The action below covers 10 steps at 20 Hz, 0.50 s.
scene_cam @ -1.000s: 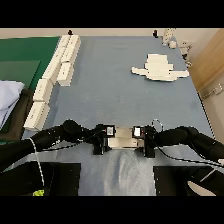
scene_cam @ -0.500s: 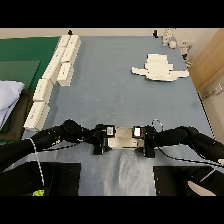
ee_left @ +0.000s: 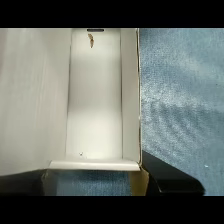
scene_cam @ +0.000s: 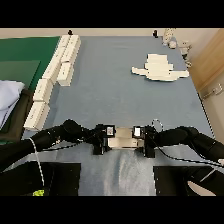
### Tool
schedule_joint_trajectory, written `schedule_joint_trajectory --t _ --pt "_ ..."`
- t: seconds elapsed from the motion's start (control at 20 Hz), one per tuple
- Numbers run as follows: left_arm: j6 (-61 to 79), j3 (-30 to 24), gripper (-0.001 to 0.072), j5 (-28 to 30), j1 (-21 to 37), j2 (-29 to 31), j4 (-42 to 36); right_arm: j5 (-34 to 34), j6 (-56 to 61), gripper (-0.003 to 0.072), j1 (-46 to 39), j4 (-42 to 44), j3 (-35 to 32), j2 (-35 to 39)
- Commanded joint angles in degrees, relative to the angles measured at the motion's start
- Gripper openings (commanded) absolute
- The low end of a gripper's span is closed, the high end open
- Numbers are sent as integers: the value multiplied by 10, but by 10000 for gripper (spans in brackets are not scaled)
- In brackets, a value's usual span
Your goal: Fold the box.
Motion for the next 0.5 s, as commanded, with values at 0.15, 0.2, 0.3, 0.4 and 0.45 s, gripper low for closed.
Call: schedule_joint_trajectory --t 0.15,0.2,0.3,0.4,0.45 --pt "0 0 474 0 0 0 0 -5 1 596 0 0 0 0" --pt "0 0 474 0 0 0 0 -5 4 720 0 0 1 1" --pt "0 0 474 0 0 0 0 -12 45 720 0 -22 6 5" --pt "0 0 474 0 0 0 0 -56 128 720 0 -80 19 21" --pt "0 0 474 0 0 0 0 -90 179 720 0 -116 28 35"
